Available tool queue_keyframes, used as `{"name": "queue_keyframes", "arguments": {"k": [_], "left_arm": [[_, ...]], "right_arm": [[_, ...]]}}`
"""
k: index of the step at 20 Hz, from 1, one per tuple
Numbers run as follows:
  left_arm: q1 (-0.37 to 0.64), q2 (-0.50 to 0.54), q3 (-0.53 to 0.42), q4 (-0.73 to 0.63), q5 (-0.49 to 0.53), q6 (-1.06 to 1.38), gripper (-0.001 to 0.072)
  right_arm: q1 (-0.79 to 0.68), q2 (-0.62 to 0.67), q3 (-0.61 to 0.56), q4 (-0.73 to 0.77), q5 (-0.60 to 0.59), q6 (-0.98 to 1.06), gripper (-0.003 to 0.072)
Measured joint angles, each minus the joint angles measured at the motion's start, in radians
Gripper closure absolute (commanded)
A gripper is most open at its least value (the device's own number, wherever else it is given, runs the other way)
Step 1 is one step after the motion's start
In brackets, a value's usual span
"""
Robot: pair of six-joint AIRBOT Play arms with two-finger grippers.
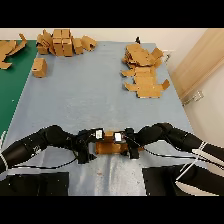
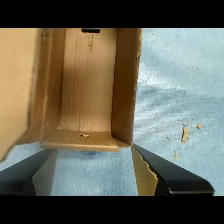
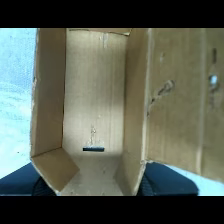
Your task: Fold the box.
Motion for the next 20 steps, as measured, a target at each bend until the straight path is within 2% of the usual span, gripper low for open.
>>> {"name": "queue_keyframes", "arguments": {"k": [20], "left_arm": [[-0.015,-0.07,0.025,-0.006,0.063,0.0,0.0017]], "right_arm": [[0.0,0.0,0.0,-0.001,0.0,-0.001,0.0105]]}}
